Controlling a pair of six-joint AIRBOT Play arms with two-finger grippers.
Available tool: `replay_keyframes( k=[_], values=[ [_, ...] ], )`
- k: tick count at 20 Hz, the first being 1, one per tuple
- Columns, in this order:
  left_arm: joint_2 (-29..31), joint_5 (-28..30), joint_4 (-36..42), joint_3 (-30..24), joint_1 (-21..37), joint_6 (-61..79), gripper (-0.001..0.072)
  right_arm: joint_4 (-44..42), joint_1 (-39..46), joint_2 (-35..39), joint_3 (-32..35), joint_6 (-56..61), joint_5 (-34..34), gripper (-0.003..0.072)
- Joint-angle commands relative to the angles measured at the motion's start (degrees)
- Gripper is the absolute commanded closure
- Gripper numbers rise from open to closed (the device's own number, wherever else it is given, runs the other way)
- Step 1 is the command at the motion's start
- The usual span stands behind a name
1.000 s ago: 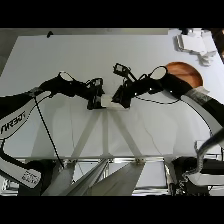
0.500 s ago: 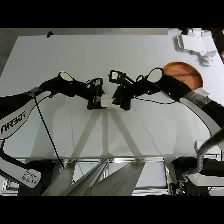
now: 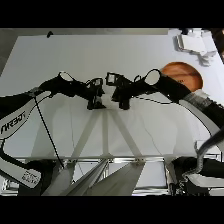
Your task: Fold the box and place the chain.
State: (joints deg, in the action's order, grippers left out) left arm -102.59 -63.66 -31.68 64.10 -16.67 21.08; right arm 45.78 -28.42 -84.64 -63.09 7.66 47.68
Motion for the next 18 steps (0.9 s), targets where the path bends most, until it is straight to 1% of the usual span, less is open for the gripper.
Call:
replay_keyframes(
  k=[1,3,5,6,11,12,13,14,15,16,18],
  values=[
    [0.02,0.00,-0.07,0.04,0.02,0.11,0.0435,3.85,-0.07,2.05,0.02,0.55,-4.09,0.0577],
    [0.02,0.02,-0.07,0.04,0.02,0.11,0.0435,4.22,-0.07,2.19,0.02,2.45,-4.87,0.0577],
    [0.02,0.00,-0.07,0.04,0.02,0.11,0.0435,4.20,-0.46,2.14,0.46,3.02,-4.85,0.0599],
    [0.02,0.02,-0.07,0.04,0.02,0.11,0.0435,4.20,-0.76,2.12,1.03,2.99,-4.98,0.0649],
    [0.02,0.00,-0.07,0.04,0.02,0.11,0.0435,4.04,-1.16,2.12,5.33,3.02,-5.38,0.0643],
    [0.02,0.00,-0.07,0.02,0.02,0.11,0.0435,3.93,-1.16,2.12,5.92,3.02,-5.03,0.0599],
    [0.02,0.00,-0.04,0.02,0.02,0.11,0.0435,3.91,-1.16,2.14,5.99,3.02,-4.55,0.0507],
    [0.02,0.00,-0.07,0.04,0.02,0.11,0.0435,3.56,-1.14,2.21,5.99,2.99,-4.68,0.0377],
    [0.02,0.02,-0.07,0.04,0.02,0.11,0.0435,3.13,-1.14,2.29,5.99,2.99,-4.90,0.0297],
    [0.02,0.00,-0.07,0.02,0.02,0.11,0.0435,2.80,-1.14,2.60,5.99,2.99,-5.09,0.0273],
    [0.02,0.00,-0.07,0.02,0.02,0.11,0.0435,0.24,-1.11,3.80,5.97,3.02,-5.11,0.0273]
  ],
)
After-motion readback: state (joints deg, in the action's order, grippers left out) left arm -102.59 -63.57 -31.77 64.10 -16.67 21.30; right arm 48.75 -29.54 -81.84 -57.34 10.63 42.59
